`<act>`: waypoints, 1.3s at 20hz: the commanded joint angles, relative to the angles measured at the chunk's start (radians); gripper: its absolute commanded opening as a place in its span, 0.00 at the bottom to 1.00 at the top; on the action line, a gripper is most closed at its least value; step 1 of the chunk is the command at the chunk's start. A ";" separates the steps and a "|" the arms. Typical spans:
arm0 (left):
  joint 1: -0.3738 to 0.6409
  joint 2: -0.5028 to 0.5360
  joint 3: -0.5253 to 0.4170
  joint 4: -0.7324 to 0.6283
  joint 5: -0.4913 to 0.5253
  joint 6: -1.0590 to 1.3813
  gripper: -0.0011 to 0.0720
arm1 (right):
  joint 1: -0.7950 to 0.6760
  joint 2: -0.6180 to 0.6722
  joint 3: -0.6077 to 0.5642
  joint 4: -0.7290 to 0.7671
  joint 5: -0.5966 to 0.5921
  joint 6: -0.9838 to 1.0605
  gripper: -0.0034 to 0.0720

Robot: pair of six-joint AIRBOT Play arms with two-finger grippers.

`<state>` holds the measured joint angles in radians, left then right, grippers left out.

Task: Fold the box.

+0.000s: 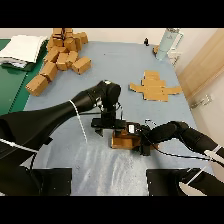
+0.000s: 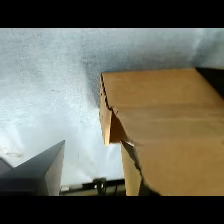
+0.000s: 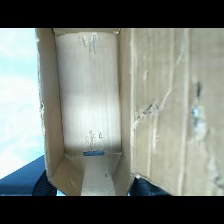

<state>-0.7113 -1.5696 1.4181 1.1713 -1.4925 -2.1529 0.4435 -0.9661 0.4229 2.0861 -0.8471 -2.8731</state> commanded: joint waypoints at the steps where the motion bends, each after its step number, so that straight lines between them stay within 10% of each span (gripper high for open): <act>1: 0.076 0.000 0.025 -0.087 -0.108 0.180 0.74 | 0.000 0.000 0.000 0.000 0.000 0.000 0.71; 5: 0.159 0.000 0.025 -0.060 -0.200 0.336 0.73 | 0.000 0.000 0.000 0.000 0.000 0.000 0.71; 7: 0.189 0.000 0.025 0.039 -0.180 0.493 0.13 | 0.000 0.000 0.000 0.000 0.000 0.000 0.71; 8: 0.196 0.000 0.024 0.095 -0.148 0.591 0.03 | 0.000 0.000 0.000 0.000 0.000 0.000 0.71; 13: 0.161 0.026 -0.029 0.135 0.074 0.984 0.03 | 0.000 0.000 0.000 0.000 0.000 0.000 0.71; 23: 0.129 0.434 -0.710 -0.120 0.802 1.659 0.04 | 0.000 0.000 0.000 0.000 0.000 0.000 0.71; 24: 0.142 0.434 -0.737 -0.211 0.809 1.801 0.13 | 0.000 0.000 0.000 -0.001 0.000 0.000 0.71; 25: 0.161 0.427 -0.766 -0.344 0.813 1.980 0.72 | 0.000 0.000 0.000 -0.002 0.000 0.000 0.71; 26: 0.176 0.414 -0.792 -0.496 0.820 2.141 0.97 | 0.000 0.000 0.000 -0.002 0.000 0.000 0.71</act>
